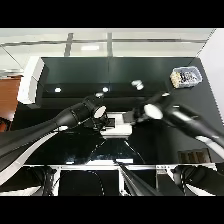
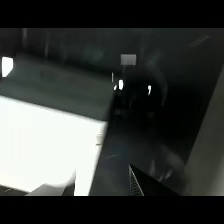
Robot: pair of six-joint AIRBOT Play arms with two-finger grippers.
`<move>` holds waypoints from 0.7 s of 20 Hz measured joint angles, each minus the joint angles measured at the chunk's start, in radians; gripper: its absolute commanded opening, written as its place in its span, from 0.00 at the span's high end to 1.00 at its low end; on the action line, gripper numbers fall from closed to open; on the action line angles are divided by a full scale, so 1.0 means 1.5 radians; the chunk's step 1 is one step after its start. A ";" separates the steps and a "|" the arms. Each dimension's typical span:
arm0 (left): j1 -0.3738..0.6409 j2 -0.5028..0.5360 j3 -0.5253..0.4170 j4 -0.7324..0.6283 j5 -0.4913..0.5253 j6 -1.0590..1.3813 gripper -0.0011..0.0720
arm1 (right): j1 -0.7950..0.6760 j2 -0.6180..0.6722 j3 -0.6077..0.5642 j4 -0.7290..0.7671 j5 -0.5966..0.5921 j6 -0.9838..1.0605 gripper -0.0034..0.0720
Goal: Fold the box and place the chain.
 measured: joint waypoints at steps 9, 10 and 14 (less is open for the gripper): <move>0.000 0.000 0.000 0.000 0.001 0.000 0.95 | -0.402 0.039 0.006 -0.211 -0.189 -0.050 0.05; 0.000 0.000 0.000 0.000 0.001 0.000 0.95 | -0.449 0.005 0.026 -0.189 -0.219 -0.064 0.05; 0.000 0.000 0.000 0.000 0.002 0.000 0.95 | -0.565 -0.191 0.209 -0.125 -0.187 -0.102 0.05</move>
